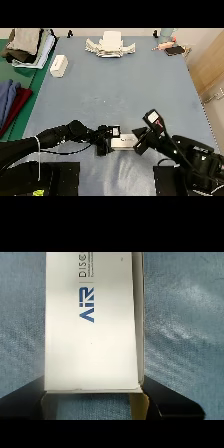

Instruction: Fold the box.

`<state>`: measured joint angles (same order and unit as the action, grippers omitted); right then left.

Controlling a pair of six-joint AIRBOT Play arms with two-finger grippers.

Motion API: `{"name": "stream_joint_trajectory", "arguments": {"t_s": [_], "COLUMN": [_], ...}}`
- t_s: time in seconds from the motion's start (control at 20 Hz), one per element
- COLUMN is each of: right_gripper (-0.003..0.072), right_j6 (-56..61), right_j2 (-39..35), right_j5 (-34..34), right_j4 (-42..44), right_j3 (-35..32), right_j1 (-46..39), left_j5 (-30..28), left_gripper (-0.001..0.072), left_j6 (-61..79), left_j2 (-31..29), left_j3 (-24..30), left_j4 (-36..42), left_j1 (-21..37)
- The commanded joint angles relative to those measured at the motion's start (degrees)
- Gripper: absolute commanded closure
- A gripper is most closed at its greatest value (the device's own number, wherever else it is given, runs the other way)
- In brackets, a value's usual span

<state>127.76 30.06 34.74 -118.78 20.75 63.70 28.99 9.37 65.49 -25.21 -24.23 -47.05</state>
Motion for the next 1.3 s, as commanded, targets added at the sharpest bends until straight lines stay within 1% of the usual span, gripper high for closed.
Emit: {"name": "stream_joint_trajectory", "arguments": {"t_s": [0.0, 0.1, 0.2, 0.3, 0.4, 0.45, 0.55, 0.65, 0.75, 0.85, 0.95, 1.05, 1.15, 1.25], "right_gripper": [0.0685, 0.0685, 0.0685, 0.0685, 0.0685, 0.0686, 0.0685, 0.0685, 0.0685, 0.0685, 0.0685, 0.0685, 0.0685, 0.0685], "right_j6": [-5.5, -7.9, -10.5, -13.0, -13.2, -13.2, -12.7, -10.6, -8.1, -3.0, -0.3, 0.9, 1.5, 1.7], "right_j2": [1.8, 5.4, 11.7, 20.2, 28.6, 32.2, 36.7, 38.7, 39.0, 39.0, 38.8, 38.8, 38.8, 38.8], "right_j5": [16.3, 20.0, 24.9, 31.5, 38.1, 40.1, 40.3, 39.7, 39.1, 39.7, 39.8, 39.8, 39.8, 39.8], "right_j4": [-1.9, -0.2, 4.7, 11.0, 15.7, 17.5, 19.5, 19.1, 18.4, 15.0, 12.7, 11.4, 10.1, 8.9], "right_j3": [7.6, 13.0, 19.3, 25.9, 32.0, 34.6, 37.7, 39.0, 39.0, 39.0, 39.1, 39.0, 39.0, 39.0], "right_j1": [-6.5, -11.2, -16.4, -21.5, -25.6, -27.0, -28.3, -28.3, -28.3, -28.3, -28.3, -28.4, -28.5, -28.5], "left_j5": [0.0, 0.0, 0.0, 0.0, 0.0, 0.0, 0.0, 0.0, 0.0, -0.8, -1.8, -4.0, -4.3, -4.6], "left_gripper": [0.0189, 0.0189, 0.0189, 0.0189, 0.0189, 0.0189, 0.0189, 0.0189, 0.019, 0.0189, 0.0189, 0.0189, 0.0189, 0.0189], "left_j6": [0.0, 0.1, 0.1, 0.0, 0.0, 0.0, 0.0, 0.1, 0.0, 0.0, -0.5, -5.4, -10.9, -20.0], "left_j2": [0.0, 0.0, 0.0, 0.0, 0.0, 0.0, 0.0, 0.0, 0.0, 0.0, -1.3, -3.5, -6.4, -8.9], "left_j3": [0.0, 0.0, 0.0, 0.0, 0.0, 0.0, 0.0, 0.0, 0.0, -0.5, -0.7, -0.7, -0.7, -0.7], "left_j4": [0.0, 0.0, 0.0, 0.0, 0.0, 0.0, 0.0, 0.0, 0.0, 0.0, 0.0, -0.5, -4.0, -10.9], "left_j1": [0.0, 0.0, 0.0, 0.0, 0.0, 0.0, 0.0, 0.0, 0.0, 0.0, 0.1, 0.6, 2.9, 6.9]}}
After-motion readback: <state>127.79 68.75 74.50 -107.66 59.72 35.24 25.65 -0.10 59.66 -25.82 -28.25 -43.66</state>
